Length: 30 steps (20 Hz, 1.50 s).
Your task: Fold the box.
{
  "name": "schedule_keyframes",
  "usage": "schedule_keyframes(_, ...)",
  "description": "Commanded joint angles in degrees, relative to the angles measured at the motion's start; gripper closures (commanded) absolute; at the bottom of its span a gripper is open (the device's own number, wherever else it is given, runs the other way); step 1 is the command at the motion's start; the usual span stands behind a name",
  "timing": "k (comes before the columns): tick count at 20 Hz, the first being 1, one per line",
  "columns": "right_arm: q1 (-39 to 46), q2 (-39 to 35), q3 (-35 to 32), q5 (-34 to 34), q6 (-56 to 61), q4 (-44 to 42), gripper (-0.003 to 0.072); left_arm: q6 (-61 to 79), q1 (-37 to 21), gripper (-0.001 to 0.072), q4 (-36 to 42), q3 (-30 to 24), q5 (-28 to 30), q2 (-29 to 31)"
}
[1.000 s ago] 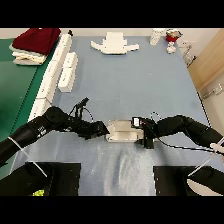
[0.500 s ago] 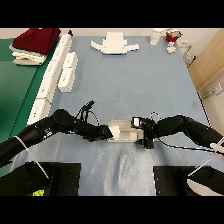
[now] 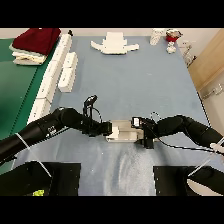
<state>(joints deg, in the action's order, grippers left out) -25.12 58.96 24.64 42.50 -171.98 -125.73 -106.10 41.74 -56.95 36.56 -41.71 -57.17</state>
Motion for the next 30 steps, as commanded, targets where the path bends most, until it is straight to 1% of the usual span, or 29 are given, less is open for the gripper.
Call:
schedule_keyframes(1,0.0,-0.04,0.04,-0.02,0.0,0.0,0.0156,-14.05,5.46,0.0256,-12.76,4.92,-2.78,-3.23)
schedule_keyframes(6,0.0,-0.04,0.04,0.0,0.0,0.0,0.0156,-28.98,12.57,0.0257,-26.82,13.25,-12.39,-10.43)
schedule_keyframes(10,0.0,-0.04,0.04,-0.02,0.0,0.0,0.0155,-31.89,15.15,0.0257,-28.22,17.38,-13.92,-14.84)
schedule_keyframes(13,0.02,-0.04,0.04,-0.02,0.0,0.0,0.0156,-32.89,15.82,0.0257,-29.31,19.89,-17.14,-18.78)
schedule_keyframes(15,0.0,-0.04,0.04,-0.02,0.0,0.0,0.0155,-34.47,16.15,0.0259,-30.21,21.29,-17.77,-20.55)
schedule_keyframes(17,0.0,-0.04,0.04,-0.02,0.0,0.0,0.0156,-35.1,16.76,0.0447,-30.86,21.86,-17.55,-21.66)
schedule_keyframes(18,0.0,-0.04,0.04,-0.02,0.0,0.0,0.0156,-34.99,17.03,0.0468,-30.91,21.9,-17.11,-21.94)
schedule_keyframes(22,0.0,-0.04,0.04,0.0,0.0,0.0,0.0156,-35.91,17.94,0.0468,-31.8,21.9,-17.44,-22.29)
schedule_keyframes(26,0.0,-0.04,0.04,0.0,0.0,0.0,0.0156,-36.57,17.94,0.0489,-32.26,21.9,-17.73,-22.29)
schedule_keyframes(27,0.0,-0.04,0.04,0.0,0.0,0.0,0.0156,-36.96,17.94,0.0567,-32.5,21.92,-18.56,-22.4)
schedule_keyframes(28,0.0,-0.04,0.04,-0.02,0.0,0.0,0.0156,-37.13,17.94,0.0606,-32.7,22.01,-19.87,-22.62)
schedule_keyframes(29,0.0,-0.04,0.04,-0.02,0.0,0.0,0.0155,-37.94,17.97,0.0607,-32.92,22.21,-21.33,-22.93)
schedule_keyframes(30,0.02,-0.04,0.04,0.0,0.0,0.0,0.0156,-39.56,17.94,0.0657,-33.42,22.56,-23.04,-23.26)
